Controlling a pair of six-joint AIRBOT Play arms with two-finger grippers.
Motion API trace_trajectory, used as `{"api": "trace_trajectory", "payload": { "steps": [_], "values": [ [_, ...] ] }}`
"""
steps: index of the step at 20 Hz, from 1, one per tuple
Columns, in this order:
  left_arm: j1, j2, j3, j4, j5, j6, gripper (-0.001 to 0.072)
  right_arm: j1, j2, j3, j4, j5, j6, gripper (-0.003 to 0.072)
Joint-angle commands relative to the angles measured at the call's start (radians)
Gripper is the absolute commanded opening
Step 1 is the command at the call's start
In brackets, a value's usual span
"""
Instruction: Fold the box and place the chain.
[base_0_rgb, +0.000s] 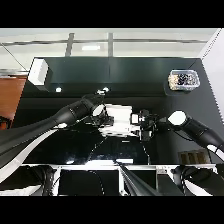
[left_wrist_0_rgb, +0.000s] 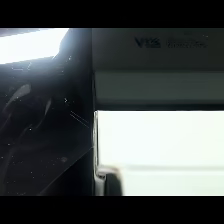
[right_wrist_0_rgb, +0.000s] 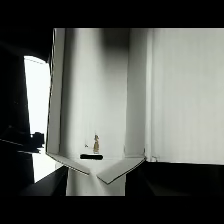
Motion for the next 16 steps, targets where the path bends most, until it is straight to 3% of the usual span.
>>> {"api": "trace_trajectory", "payload": {
  "steps": [1,2,3,4,9,13,14,15,16],
  "values": [
    [0.000,0.000,0.001,-0.002,-0.001,0.002,0.0024,0.001,-0.006,-0.002,0.040,0.016,-0.004,0.0471],
    [0.000,0.000,0.001,-0.002,-0.001,0.002,0.0024,0.001,-0.013,-0.002,0.063,0.016,-0.004,0.0352],
    [0.000,0.000,0.001,-0.002,-0.001,0.002,0.0024,0.004,-0.019,-0.002,0.085,0.016,-0.005,0.0182],
    [0.000,0.000,0.001,-0.002,-0.001,0.002,0.0024,0.010,-0.027,-0.002,0.106,0.014,-0.005,0.0128],
    [0.000,0.000,0.001,-0.006,-0.002,-0.001,0.0024,0.082,-0.079,-0.002,0.207,-0.060,-0.005,0.0128],
    [0.000,0.000,0.001,-0.010,-0.001,-0.002,0.0025,0.088,-0.084,-0.002,0.206,-0.083,0.008,0.0129],
    [0.000,0.000,0.001,-0.010,-0.001,-0.002,0.0025,0.088,-0.084,-0.002,0.208,-0.091,0.008,0.0211],
    [0.000,0.000,0.001,-0.011,-0.001,-0.002,0.0025,0.088,-0.084,-0.002,0.207,-0.100,0.011,0.0244],
    [0.000,0.000,0.001,-0.011,-0.001,-0.002,0.0025,0.088,-0.084,-0.002,0.207,-0.106,0.023,0.0160]
  ]
}}
